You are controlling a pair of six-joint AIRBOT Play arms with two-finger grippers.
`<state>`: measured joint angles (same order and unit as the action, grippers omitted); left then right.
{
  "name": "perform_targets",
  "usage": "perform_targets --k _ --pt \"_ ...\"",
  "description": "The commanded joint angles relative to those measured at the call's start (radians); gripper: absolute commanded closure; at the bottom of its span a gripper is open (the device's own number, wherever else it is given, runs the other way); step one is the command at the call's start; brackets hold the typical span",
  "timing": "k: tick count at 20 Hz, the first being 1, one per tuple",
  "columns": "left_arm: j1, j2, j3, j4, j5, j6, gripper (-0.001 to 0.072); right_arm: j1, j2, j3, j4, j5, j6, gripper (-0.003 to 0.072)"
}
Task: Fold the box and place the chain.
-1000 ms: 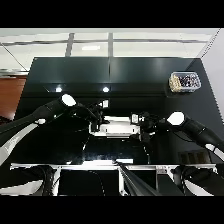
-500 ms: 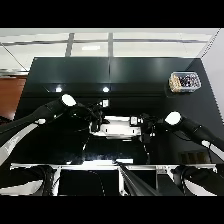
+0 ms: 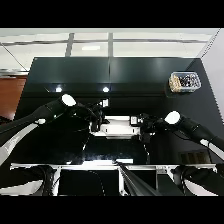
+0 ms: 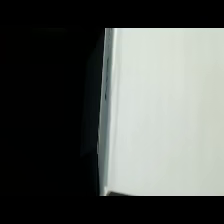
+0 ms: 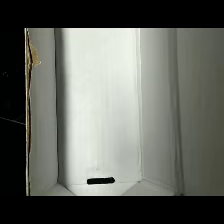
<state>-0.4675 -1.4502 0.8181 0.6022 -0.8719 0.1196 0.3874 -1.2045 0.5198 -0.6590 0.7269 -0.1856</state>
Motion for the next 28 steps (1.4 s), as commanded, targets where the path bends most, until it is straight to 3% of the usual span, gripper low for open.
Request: perform_targets --k 1,5,6,7,8,10,11,12,13,15,17,19,21,23,25,28 --pt "0.000 -0.001 0.000 0.000 0.000 0.000 0.0682 0.000 -0.011 -0.001 0.024 -0.007 -0.026 -0.0020" --pt "0.000 -0.001 0.000 0.000 0.000 0.000 0.0682 -0.001 -0.011 -0.001 0.030 -0.010 -0.032 -0.0012" --pt "0.000 -0.001 0.000 0.000 0.000 0.000 0.0682 -0.001 -0.011 -0.001 0.030 -0.010 -0.032 0.0096" --pt "0.000 -0.001 0.000 0.000 0.000 0.000 0.0682 -0.001 -0.011 -0.001 0.028 -0.009 -0.032 0.0099" --pt "0.000 -0.001 0.000 -0.001 -0.001 -0.026 0.0682 -0.001 -0.011 -0.001 0.027 -0.009 -0.032 0.0224" --pt "0.001 0.002 0.000 0.001 -0.005 -0.067 0.0675 -0.001 -0.011 -0.001 0.027 -0.010 -0.032 0.0284" --pt "0.003 0.011 0.000 0.005 -0.008 -0.076 0.0583 -0.001 -0.011 -0.001 0.027 -0.010 -0.032 0.0418" --pt "0.005 0.029 0.000 0.019 -0.015 -0.077 0.0423 0.000 -0.011 -0.001 0.027 -0.010 -0.032 0.0525" --pt "0.010 0.054 0.000 0.047 -0.016 -0.101 0.0357 0.000 -0.011 -0.001 0.027 -0.010 -0.033 0.0569" --pt "0.029 0.117 0.003 0.129 -0.034 -0.193 0.0301 0.000 -0.011 -0.001 0.027 -0.010 -0.032 0.0560" --pt "0.056 0.194 0.003 0.214 -0.075 -0.286 0.0300 0.000 -0.011 -0.001 0.027 -0.010 -0.032 0.0560" --pt "0.081 0.267 0.003 0.275 -0.143 -0.405 0.0333 0.000 -0.011 -0.001 0.027 -0.010 -0.032 0.0560" --pt "0.092 0.324 0.003 0.307 -0.226 -0.544 0.0682 0.000 -0.011 -0.001 0.027 -0.010 -0.032 0.0560" --pt "0.086 0.346 -0.006 0.265 -0.327 -0.636 0.0684 0.000 -0.011 -0.001 0.027 -0.009 -0.032 0.0561" --pt "0.062 0.345 -0.074 0.120 -0.372 -0.714 0.0683 0.000 -0.011 -0.001 0.027 -0.010 -0.033 0.0560" --pt "-0.031 0.336 -0.212 -0.116 -0.268 -0.636 0.0683 0.000 -0.011 -0.001 0.027 -0.010 -0.032 0.0560"
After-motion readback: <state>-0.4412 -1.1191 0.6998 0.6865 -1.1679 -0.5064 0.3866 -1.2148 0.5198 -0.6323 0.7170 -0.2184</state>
